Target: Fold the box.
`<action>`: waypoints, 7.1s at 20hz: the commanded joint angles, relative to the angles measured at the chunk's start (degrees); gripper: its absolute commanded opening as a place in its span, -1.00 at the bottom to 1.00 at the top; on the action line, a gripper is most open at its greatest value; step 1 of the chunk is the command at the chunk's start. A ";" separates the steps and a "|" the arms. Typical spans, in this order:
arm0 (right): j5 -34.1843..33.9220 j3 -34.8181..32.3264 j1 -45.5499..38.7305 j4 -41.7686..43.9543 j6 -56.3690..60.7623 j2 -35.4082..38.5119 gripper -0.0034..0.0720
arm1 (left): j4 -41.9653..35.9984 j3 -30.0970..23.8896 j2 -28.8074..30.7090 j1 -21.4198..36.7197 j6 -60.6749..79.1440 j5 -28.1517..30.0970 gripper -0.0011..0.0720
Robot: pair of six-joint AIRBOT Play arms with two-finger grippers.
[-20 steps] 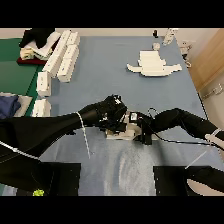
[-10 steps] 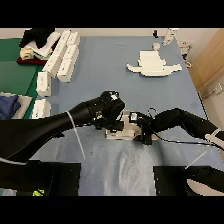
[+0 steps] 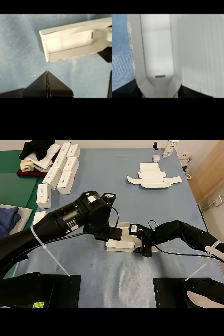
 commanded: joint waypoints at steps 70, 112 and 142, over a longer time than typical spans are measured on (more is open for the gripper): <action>0.00 -0.02 -0.02 0.00 0.00 -0.04 0.47 | -60.59 -37.73 -1.95 25.11 148.50 37.00 0.01; -13.35 0.00 -0.02 -18.21 29.94 13.31 0.99 | -60.61 -37.75 -1.95 25.05 148.32 37.20 0.01; 5.62 11.32 3.82 5.03 75.25 0.09 -0.84 | -60.59 -37.75 -1.95 25.11 146.16 38.75 0.01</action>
